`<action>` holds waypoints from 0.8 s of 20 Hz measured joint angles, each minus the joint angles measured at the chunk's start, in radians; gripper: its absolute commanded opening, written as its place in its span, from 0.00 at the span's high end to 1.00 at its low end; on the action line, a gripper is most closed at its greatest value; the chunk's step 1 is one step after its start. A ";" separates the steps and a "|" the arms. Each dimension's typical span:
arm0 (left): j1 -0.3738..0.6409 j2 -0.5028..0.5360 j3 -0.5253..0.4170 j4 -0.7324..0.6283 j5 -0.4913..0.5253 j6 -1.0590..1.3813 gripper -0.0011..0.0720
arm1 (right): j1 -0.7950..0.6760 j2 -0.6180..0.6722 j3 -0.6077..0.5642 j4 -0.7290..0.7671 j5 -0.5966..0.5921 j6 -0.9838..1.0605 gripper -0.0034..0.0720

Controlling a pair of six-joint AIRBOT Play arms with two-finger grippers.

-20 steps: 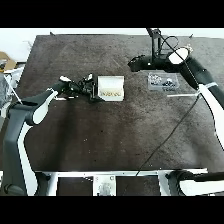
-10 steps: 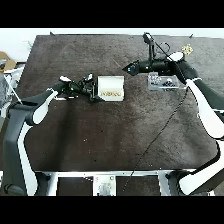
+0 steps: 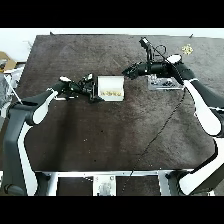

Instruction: Fold the box and place the chain.

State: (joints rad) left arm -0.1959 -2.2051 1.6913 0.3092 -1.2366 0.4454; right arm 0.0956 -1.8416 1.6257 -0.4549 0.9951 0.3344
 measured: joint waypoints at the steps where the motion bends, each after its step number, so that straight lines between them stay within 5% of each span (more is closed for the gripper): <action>1: 0.000 0.000 0.000 -0.001 0.000 0.000 0.61 | 0.000 -0.014 0.006 -0.002 0.001 -0.008 0.65; 9: 0.000 0.000 0.000 -0.002 0.000 0.000 0.61 | 0.000 -0.100 0.101 0.006 0.153 -0.051 0.65; 10: 0.000 0.000 0.000 -0.002 -0.001 0.000 0.61 | 0.000 -0.102 0.106 0.007 0.188 -0.061 0.49; 16: 0.000 0.000 0.000 -0.003 -0.001 0.000 0.61 | 0.004 -0.109 0.113 -0.021 0.285 -0.124 0.50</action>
State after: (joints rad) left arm -0.1959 -2.2051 1.6909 0.3065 -1.2373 0.4454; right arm 0.0994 -1.9511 1.7390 -0.4763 1.2797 0.2108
